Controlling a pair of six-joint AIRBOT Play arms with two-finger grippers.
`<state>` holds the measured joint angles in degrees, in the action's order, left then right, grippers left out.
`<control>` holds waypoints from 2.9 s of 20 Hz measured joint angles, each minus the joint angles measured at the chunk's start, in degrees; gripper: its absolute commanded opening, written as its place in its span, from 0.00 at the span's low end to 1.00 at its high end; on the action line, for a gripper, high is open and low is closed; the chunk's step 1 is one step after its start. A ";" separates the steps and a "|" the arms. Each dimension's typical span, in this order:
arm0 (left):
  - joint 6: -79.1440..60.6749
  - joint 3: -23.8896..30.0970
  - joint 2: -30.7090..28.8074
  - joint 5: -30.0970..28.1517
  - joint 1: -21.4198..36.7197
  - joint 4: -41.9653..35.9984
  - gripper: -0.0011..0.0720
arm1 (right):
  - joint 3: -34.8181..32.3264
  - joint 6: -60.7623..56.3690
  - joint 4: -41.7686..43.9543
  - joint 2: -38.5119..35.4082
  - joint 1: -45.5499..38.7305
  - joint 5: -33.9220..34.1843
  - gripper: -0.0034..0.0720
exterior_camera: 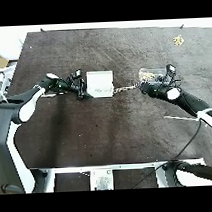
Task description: Fold the box and place the chain.
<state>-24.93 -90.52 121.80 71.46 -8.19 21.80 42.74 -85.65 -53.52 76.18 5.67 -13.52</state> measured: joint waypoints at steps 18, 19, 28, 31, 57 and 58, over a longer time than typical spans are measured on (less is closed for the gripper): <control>0.02 0.00 0.00 0.07 0.00 0.02 0.24 | 9.07 -0.94 11.98 14.73 3.21 8.39 0.05; 0.00 0.00 0.02 0.07 0.00 0.00 0.24 | 9.09 -0.94 12.13 14.25 3.61 8.39 0.05; 0.00 0.00 0.00 0.09 0.00 0.00 0.24 | 9.11 -0.87 8.26 -1.84 10.36 8.59 0.05; 0.00 0.00 0.00 0.09 0.00 0.00 0.24 | 9.55 0.48 7.37 -8.59 14.47 11.15 0.05; 0.00 0.00 0.00 0.04 0.00 0.00 0.24 | 16.79 -2.64 -1.22 4.79 29.55 7.93 0.47; 0.02 0.00 0.00 0.04 0.00 0.00 0.24 | 16.61 -2.73 -1.25 4.92 28.87 7.61 0.47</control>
<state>-24.91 -90.52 121.80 71.50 -8.19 21.80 59.35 -88.38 -54.76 81.10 34.54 -5.91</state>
